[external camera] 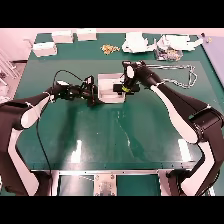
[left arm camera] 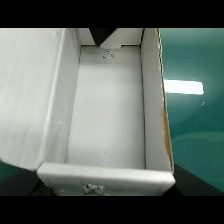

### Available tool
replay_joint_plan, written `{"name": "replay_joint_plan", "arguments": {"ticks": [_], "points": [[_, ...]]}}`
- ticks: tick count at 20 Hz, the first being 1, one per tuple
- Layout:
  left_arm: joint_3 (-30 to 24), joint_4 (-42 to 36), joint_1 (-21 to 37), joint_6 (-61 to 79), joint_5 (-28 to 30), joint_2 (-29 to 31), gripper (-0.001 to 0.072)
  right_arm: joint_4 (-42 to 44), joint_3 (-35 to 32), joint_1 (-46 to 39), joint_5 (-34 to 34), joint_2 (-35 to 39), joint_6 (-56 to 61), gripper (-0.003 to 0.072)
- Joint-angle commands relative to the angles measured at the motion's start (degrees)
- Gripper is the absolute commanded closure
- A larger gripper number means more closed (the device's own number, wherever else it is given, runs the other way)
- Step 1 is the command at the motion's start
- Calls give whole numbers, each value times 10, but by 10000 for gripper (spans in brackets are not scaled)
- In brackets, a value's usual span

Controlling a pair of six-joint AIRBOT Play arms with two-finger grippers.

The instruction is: Fold the box and place the chain.

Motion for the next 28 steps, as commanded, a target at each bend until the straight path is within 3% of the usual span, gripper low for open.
{"name": "replay_joint_plan", "arguments": {"ticks": [1, 6, 11, 18, 20, 21, 23, 26, 28], "points": [[0, 2, 0, 1, -1, 0, 420, -8, 12, -1, 0, 10, -3, 251], [0, 2, 0, 1, -1, 0, 419, -29, 12, -3, 10, 43, -34, 251], [0, 2, 0, 1, -1, 0, 419, -59, 12, -13, -8, 125, -171, 251], [0, 2, 0, 1, -1, 0, 420, -56, 10, -135, -53, 186, -374, 230], [0, 2, 0, 1, -1, 0, 420, 40, -17, -186, -110, 185, -532, 217], [0, 2, 0, 1, 0, 0, 420, 121, -41, -220, -143, 185, -637, 154], [0, 2, 0, 1, 0, 0, 420, 289, -78, -294, -183, 171, -821, 143], [0, 2, 0, 1, -1, 0, 419, 514, -86, -387, -132, 105, -1047, 144], [0, 2, 0, 1, -1, 0, 419, 553, -74, -407, -96, 56, -1119, 148]]}}
